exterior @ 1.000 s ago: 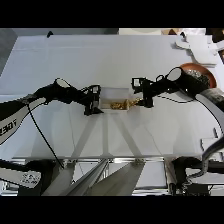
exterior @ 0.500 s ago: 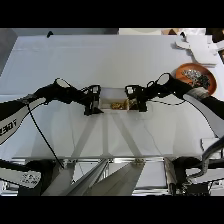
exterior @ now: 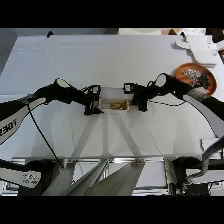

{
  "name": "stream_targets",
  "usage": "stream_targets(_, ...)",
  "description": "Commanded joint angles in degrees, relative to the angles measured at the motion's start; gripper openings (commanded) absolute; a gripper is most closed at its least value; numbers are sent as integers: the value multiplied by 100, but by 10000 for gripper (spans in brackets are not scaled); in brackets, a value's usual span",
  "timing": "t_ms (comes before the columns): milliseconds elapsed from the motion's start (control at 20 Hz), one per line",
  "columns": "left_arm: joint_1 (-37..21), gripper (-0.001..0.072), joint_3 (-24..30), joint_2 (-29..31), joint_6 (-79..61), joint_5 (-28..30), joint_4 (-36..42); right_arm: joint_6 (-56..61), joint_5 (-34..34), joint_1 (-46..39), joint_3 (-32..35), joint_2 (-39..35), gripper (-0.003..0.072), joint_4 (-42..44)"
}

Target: Fold the box and place the chain.

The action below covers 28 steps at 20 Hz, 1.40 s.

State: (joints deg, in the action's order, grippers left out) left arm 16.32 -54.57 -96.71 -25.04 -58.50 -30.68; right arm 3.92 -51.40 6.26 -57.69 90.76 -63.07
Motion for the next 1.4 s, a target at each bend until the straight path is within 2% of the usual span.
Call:
stream_targets(0,-2,278,-2,0,-2,-2,-2,535,-9,2,-2,-450,9,-125)
stream_targets(250,-2,278,-2,0,-2,-2,-2,1152,-17,11,-2,-1499,9,-33)
stream_targets(550,-2,278,-2,0,-2,0,-2,1211,13,186,-7,-2457,10,1711)
stream_targets(700,-2,278,-2,0,-2,-2,-2,1213,313,647,-15,-2422,10,2243)
stream_targets(850,-2,278,-2,0,-2,-2,-2,1215,669,1060,-15,-2218,10,2308)
stream_targets(1150,-2,278,-2,0,-2,-2,-2,1279,680,1228,-13,-1482,13,2208)
stream_targets(1200,-2,278,-2,0,-2,0,-2,1279,684,1228,-13,-1394,79,2208)
stream_targets(1300,-2,278,-2,0,-2,0,-2,1187,680,1207,-15,-1373,460,2223)
stream_targets(1350,-2,278,-2,0,-2,0,-2,1032,577,1139,-15,-1399,467,2299)
